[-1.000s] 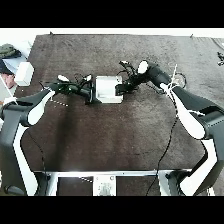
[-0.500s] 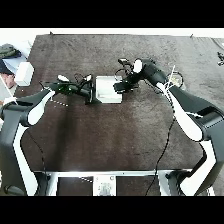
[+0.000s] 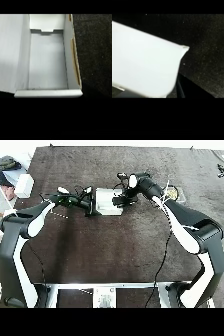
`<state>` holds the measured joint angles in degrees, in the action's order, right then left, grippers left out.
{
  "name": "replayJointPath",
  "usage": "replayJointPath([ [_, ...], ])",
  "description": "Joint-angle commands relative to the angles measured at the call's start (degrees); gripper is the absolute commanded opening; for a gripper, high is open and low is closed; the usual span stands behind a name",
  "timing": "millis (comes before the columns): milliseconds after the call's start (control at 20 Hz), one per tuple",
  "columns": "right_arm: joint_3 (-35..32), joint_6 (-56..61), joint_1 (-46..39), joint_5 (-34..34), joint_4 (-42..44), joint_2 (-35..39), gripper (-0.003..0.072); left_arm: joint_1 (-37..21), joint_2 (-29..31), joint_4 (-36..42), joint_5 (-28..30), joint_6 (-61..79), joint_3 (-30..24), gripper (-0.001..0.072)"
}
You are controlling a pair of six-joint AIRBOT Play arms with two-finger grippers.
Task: Fold the box and place the chain.
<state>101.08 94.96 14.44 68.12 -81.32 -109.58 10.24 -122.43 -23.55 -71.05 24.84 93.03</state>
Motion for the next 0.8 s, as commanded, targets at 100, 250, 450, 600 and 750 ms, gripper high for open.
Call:
replayJointPath([
  [100, 0.07, 5.05, 0.79, -0.39, -3.54, -0.61, 0.0319, -0.04, -0.02, 0.00, -0.09, 0.00, -0.02, 0.0404],
  [250, 0.07, 7.98, 0.87, -1.33, -3.61, -0.61, 0.0319, -0.04, -0.02, 0.00, -0.09, 0.00, -0.02, 0.0404],
  [450, 0.07, 11.87, 1.05, -0.74, -6.58, -0.87, 0.0319, -0.04, -0.02, 0.00, -0.09, 0.00, -0.02, 0.0404],
  [600, 0.11, 12.96, 1.60, -2.10, -6.62, -1.05, 0.0319, -0.04, -0.02, 0.00, -0.09, 0.00, -0.02, 0.0404],
  [750, 0.81, 13.51, 2.08, -1.66, -7.50, -2.47, 0.0318, -0.04, -0.02, 0.00, -0.11, 0.00, -0.02, 0.0404],
])
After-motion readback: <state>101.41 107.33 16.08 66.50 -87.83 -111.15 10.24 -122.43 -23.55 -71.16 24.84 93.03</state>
